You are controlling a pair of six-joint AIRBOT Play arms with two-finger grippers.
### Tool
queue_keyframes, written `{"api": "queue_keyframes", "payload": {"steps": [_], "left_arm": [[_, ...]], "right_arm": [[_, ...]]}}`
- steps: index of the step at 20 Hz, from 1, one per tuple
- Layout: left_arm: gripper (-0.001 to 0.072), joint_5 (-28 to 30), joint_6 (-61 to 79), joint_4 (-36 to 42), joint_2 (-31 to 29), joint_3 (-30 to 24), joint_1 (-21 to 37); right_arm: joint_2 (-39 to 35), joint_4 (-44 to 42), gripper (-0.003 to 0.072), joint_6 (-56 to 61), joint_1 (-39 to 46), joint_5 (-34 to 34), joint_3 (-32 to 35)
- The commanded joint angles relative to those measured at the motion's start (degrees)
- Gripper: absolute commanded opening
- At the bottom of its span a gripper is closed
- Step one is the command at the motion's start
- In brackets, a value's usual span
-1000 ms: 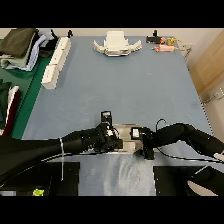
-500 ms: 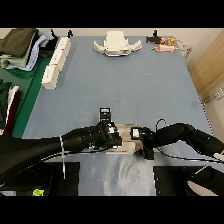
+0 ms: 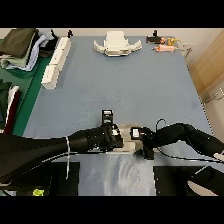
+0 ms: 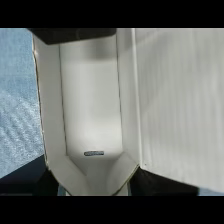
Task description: Fold the box.
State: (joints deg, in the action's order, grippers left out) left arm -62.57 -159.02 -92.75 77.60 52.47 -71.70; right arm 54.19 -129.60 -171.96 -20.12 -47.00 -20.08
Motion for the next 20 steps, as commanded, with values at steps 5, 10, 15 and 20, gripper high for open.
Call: {"api": "queue_keyframes", "payload": {"steps": [5,10,15,20], "left_arm": [[0.0591,0.2,-0.7,0.2,0.2,0.9,0.0],[0.0586,-7.6,2.6,-0.4,-2.3,5.6,0.5],[0.0587,-16.0,3.9,-0.2,-10.9,6.2,3.5],[0.0013,-12.1,13.7,-0.9,-13.7,6.1,3.8]], "right_arm": [[0.0,0.0,0.0502,0.0,0.0,0.0,0.0],[0.0,0.0,0.0502,0.0,0.0,0.0,0.0],[0.0,0.0,0.0502,0.0,0.0,0.0,0.0],[0.0,0.0,0.0502,0.0,0.0,0.0,0.0]]}}
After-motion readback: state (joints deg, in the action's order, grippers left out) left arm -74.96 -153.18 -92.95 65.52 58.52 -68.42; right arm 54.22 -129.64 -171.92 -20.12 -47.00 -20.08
